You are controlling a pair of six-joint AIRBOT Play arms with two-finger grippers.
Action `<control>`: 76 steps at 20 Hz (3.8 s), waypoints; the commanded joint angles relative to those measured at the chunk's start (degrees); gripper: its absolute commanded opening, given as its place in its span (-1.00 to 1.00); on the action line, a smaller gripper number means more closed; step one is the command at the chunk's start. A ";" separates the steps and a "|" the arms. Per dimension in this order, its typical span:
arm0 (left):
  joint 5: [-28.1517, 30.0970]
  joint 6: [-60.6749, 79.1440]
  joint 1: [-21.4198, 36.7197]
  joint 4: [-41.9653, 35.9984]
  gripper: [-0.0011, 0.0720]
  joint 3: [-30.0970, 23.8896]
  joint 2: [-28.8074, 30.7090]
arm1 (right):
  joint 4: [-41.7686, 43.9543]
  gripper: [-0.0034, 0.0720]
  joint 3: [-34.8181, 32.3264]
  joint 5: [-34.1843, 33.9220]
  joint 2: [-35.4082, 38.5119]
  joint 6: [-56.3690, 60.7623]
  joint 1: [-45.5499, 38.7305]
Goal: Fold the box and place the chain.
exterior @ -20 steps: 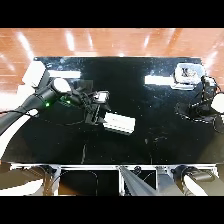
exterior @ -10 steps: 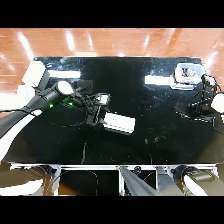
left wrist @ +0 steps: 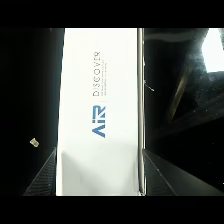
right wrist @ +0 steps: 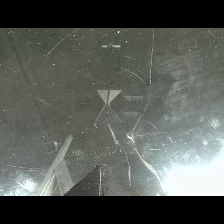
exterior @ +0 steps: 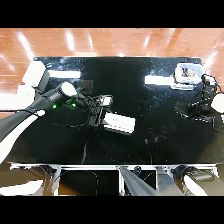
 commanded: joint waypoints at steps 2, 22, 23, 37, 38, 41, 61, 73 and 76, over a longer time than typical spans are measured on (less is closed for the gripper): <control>0.20 -0.02 -0.13 -0.22 0.76 0.04 -0.57 | -0.02 -0.83 0.00 -0.04 0.00 0.00 -0.02; 0.87 -0.76 -0.72 -0.37 0.76 0.04 -2.16 | -0.81 -0.83 0.00 -1.09 0.00 -0.02 -0.02; 1.11 -0.76 -0.72 -0.37 0.76 0.04 -2.23 | -1.11 -0.83 0.00 -1.09 0.00 -0.02 -0.02; 1.38 -8.87 -0.59 4.15 -0.90 1.97 0.98 | -1.27 -0.83 0.00 -1.05 0.00 -0.02 -0.02; 1.38 -10.86 -0.59 5.88 -0.91 1.97 1.64 | -1.27 -0.83 0.00 -1.09 0.00 -0.02 -0.02; 1.53 -15.93 -0.15 9.86 -0.91 1.97 5.07 | -1.27 -0.83 0.00 -1.33 0.00 -0.02 -0.02; -15.02 -63.82 42.69 27.02 -0.91 2.82 33.48 | -1.05 -0.83 0.00 -6.97 0.00 -2.43 0.04; -19.39 -64.92 77.90 29.27 -0.91 -5.18 40.74 | -0.50 -0.83 0.00 -9.90 0.00 -5.03 0.15; -18.16 -63.98 80.63 32.74 -0.91 -6.54 38.05 | 0.50 -0.83 0.00 -9.90 0.00 -5.03 0.15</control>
